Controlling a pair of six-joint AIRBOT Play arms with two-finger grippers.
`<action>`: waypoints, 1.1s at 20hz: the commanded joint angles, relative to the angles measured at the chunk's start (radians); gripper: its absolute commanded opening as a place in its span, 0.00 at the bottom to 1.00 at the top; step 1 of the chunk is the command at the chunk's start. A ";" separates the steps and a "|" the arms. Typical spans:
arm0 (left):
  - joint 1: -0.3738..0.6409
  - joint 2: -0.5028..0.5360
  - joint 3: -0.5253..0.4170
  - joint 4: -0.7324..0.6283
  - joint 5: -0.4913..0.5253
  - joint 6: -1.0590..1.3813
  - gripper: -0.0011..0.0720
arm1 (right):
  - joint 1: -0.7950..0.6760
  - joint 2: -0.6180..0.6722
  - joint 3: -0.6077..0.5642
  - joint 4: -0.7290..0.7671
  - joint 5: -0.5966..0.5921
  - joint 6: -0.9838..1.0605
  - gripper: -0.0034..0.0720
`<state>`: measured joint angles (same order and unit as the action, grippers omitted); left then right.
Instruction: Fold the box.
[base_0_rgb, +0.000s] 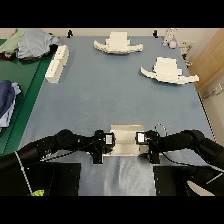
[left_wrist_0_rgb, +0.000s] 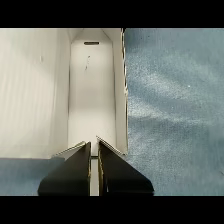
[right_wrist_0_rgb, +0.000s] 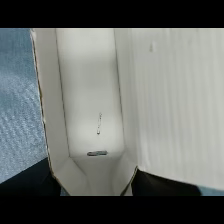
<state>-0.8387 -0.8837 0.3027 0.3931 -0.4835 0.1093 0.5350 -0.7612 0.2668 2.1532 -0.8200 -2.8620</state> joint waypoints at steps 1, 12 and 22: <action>-0.003 -0.011 0.000 -0.042 0.003 0.032 0.31 | 0.001 0.000 0.000 0.000 0.000 0.000 0.76; -0.002 0.000 0.002 -0.012 -0.014 0.013 0.12 | 0.001 0.000 0.000 0.000 0.000 0.000 0.76; -0.001 0.385 0.019 0.719 -0.180 -1.084 0.04 | 0.001 0.000 0.000 0.000 0.000 0.000 0.76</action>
<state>-0.8402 -0.6250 0.3164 0.8207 -0.5777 -0.5022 0.5350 -0.7612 0.2668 2.1536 -0.8200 -2.8613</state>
